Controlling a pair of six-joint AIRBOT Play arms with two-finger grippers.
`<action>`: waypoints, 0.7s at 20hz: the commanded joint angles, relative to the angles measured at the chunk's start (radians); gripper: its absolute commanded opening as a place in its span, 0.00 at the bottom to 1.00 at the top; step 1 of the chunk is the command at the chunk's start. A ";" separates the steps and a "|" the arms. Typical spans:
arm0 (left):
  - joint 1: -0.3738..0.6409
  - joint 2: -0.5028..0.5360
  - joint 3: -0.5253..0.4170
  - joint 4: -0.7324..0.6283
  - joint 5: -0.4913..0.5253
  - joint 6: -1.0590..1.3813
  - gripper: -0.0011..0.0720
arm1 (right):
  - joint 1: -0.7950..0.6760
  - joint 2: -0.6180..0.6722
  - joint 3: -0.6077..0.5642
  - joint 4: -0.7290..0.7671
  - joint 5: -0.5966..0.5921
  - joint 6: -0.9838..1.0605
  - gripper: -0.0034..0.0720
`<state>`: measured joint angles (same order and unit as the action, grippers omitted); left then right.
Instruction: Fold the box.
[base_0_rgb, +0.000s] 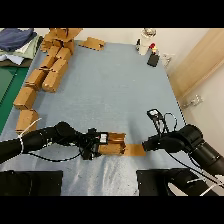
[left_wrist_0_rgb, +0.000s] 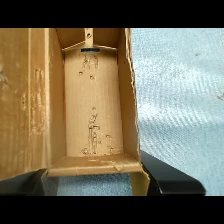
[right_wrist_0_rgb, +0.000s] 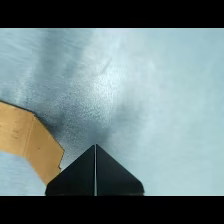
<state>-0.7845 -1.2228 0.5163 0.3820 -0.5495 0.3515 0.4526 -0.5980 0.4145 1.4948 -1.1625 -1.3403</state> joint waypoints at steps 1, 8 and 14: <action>0.000 0.000 0.000 0.000 0.000 0.000 0.72 | -0.031 -0.035 -0.053 0.165 0.037 0.130 0.05; 0.000 0.000 0.000 0.000 0.000 0.000 0.72 | -0.008 -0.161 -0.072 0.361 0.187 0.093 0.05; 0.000 0.000 0.000 0.000 0.000 0.000 0.72 | -0.008 -0.171 -0.072 0.387 0.186 0.093 0.05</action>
